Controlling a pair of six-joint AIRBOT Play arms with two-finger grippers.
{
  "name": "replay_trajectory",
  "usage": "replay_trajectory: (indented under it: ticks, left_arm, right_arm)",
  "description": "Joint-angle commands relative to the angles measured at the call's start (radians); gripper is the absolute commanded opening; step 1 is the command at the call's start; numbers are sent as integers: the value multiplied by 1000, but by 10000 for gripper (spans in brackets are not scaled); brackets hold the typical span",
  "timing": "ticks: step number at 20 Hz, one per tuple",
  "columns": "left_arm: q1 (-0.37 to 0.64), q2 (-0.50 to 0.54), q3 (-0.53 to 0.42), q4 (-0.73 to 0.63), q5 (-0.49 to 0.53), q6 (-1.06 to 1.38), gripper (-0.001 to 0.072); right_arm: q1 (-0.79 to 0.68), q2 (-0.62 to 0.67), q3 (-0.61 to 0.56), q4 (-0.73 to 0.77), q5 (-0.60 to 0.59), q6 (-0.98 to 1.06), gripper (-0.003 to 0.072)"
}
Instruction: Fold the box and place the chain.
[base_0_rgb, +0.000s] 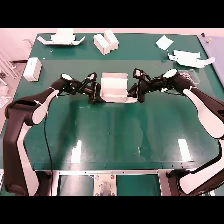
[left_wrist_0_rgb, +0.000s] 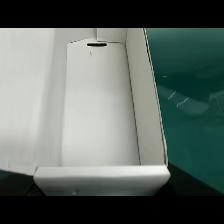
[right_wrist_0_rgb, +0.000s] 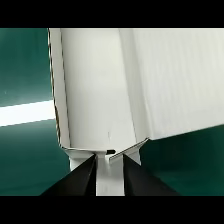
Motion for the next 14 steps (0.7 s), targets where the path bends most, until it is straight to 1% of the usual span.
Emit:
replay_trajectory:
  ticks: [1, 8, 10, 11, 12, 14]
  left_arm:
    - [0, 0, 0, 0, 0, 0, 398]
    - [0, 0, 0, 0, 0, 0, 398]
    - [0, 0, 0, 0, 0, 0, 398]
    - [0, 0, 0, 0, 0, 0, 398]
    - [0, 0, 0, 0, 0, 0, 398]
    - [0, 0, 0, 0, 0, 0, 398]
  right_arm:
    - [17, -1, 0, 32, -3, -29, 192]
    - [55, -14, 0, 38, -5, -55, 191]
    - [53, -17, 0, 38, -27, -55, 193]
    - [51, -18, 0, 38, -30, -56, 198]
    - [50, -20, 0, 39, -29, -62, 229]
    - [51, -22, 0, 39, -29, -76, 235]
